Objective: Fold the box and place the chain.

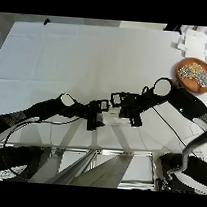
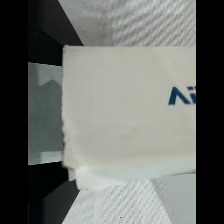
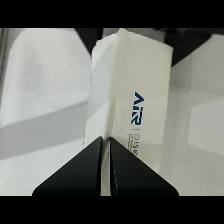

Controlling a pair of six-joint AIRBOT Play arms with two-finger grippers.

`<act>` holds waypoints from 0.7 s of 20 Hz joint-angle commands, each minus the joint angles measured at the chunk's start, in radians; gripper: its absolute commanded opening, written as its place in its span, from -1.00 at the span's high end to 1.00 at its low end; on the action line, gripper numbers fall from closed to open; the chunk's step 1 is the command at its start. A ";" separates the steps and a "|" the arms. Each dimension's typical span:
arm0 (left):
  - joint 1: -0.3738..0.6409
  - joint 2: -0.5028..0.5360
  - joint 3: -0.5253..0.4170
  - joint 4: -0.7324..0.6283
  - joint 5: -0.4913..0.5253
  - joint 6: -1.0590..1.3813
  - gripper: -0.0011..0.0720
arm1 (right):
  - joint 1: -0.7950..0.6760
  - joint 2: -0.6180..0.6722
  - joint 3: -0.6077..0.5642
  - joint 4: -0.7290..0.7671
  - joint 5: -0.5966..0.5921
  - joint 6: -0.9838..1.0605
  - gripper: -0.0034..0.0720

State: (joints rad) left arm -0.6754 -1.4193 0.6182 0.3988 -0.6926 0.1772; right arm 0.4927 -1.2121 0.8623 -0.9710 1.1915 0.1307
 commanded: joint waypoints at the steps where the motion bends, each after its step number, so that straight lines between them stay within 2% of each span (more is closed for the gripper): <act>1: 0.001 0.000 0.000 -0.002 0.000 -0.002 0.61 | 0.019 0.001 -0.015 -0.001 -0.003 0.000 0.81; 14: 0.001 0.000 0.000 -0.002 0.000 -0.002 0.61 | -0.023 0.042 -0.016 -0.002 -0.052 0.001 0.81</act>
State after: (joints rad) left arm -0.6754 -1.4197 0.6182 0.3935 -0.6933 0.1692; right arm 0.4797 -1.1839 0.8455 -0.9718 1.1648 0.1310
